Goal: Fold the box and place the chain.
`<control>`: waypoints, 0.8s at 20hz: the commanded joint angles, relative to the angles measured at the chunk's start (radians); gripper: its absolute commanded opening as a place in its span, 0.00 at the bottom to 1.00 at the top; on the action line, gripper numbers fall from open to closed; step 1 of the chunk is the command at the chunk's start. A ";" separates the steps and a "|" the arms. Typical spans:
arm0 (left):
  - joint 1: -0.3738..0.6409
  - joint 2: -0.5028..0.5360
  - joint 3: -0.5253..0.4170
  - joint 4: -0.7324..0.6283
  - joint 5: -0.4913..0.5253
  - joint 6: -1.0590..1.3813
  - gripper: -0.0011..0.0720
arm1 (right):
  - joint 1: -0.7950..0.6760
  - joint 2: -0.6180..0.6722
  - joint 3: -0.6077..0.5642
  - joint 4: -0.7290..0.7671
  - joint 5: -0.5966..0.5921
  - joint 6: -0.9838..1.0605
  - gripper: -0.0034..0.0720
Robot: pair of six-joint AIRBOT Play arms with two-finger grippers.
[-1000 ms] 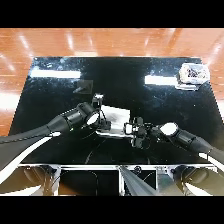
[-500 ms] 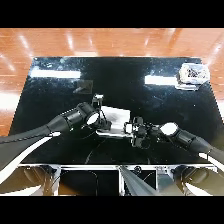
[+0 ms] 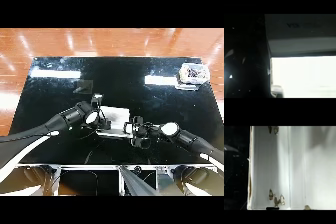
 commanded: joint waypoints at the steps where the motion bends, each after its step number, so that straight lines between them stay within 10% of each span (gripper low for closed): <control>1: 0.043 0.019 0.001 0.044 -0.055 -0.001 0.04 | -0.005 0.043 0.004 -0.046 0.001 0.006 1.00; 16: 0.077 0.020 -0.002 0.063 -0.059 -0.003 0.04 | -0.014 0.065 0.005 -0.100 0.003 0.018 1.00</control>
